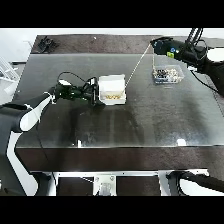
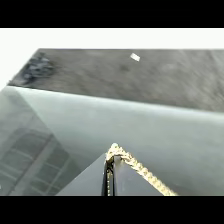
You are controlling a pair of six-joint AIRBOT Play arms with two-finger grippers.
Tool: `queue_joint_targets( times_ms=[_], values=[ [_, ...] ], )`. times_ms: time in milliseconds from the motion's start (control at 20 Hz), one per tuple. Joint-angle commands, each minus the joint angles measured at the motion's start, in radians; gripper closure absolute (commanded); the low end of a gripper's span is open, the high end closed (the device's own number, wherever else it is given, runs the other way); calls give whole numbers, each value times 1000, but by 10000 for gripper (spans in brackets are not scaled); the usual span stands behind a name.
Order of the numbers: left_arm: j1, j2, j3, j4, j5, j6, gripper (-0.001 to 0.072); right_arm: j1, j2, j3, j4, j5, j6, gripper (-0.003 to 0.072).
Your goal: Fold the box and place the chain.
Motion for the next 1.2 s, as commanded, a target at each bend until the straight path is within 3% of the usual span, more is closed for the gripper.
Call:
queue_joint_targets(
  times_ms=[0,350,750,1150],
  values=[
    [1,0,0,0,0,0,354,80,76,1,-13,0,-23,683],
    [1,0,0,0,0,0,354,220,89,1,-13,-5,-48,683],
    [1,0,0,0,0,0,354,251,87,8,-10,-86,-82,683],
    [1,0,0,0,0,0,354,333,87,151,-10,-117,-140,684]
  ],
)
